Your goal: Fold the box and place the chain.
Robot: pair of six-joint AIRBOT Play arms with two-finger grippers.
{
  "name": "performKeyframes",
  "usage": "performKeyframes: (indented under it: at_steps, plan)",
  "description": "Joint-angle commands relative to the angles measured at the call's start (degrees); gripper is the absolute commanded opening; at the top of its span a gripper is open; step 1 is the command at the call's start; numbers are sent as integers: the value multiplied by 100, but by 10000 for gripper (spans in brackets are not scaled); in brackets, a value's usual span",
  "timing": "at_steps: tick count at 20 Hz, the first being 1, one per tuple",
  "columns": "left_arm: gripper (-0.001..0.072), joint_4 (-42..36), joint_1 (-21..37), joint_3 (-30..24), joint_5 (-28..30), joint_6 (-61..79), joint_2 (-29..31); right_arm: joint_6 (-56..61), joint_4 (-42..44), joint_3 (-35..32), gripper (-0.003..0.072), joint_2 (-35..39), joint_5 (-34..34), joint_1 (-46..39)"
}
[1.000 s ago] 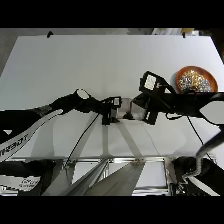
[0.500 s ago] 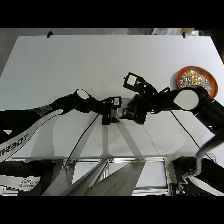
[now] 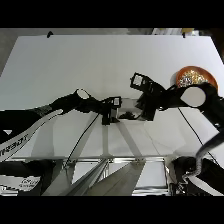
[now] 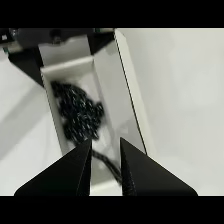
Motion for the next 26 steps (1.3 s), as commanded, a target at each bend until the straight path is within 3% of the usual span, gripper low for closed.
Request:
performKeyframes:
  at_steps: [1,6,14,16,22,23,26]
  plan:
    - [270,2,4,2,2,2,2,-1440,39,-11,199,249,931,-726]
    - [270,2,4,2,2,2,2,-2398,131,-317,203,-221,922,-1808]
    - [270,2,4,2,2,2,2,-3182,612,-459,252,-1799,-2,-1843]
    - [270,2,4,2,2,2,2,-3491,791,-459,299,-2006,-42,-1843]
    - [270,2,4,2,2,2,2,-3827,1071,-459,297,-2280,-13,-1823]
    - [270,2,4,2,2,2,2,-3832,1071,-461,286,-2308,72,-1788]
    - [270,2,4,2,2,2,2,-3827,1071,-463,137,-2339,267,-1718]
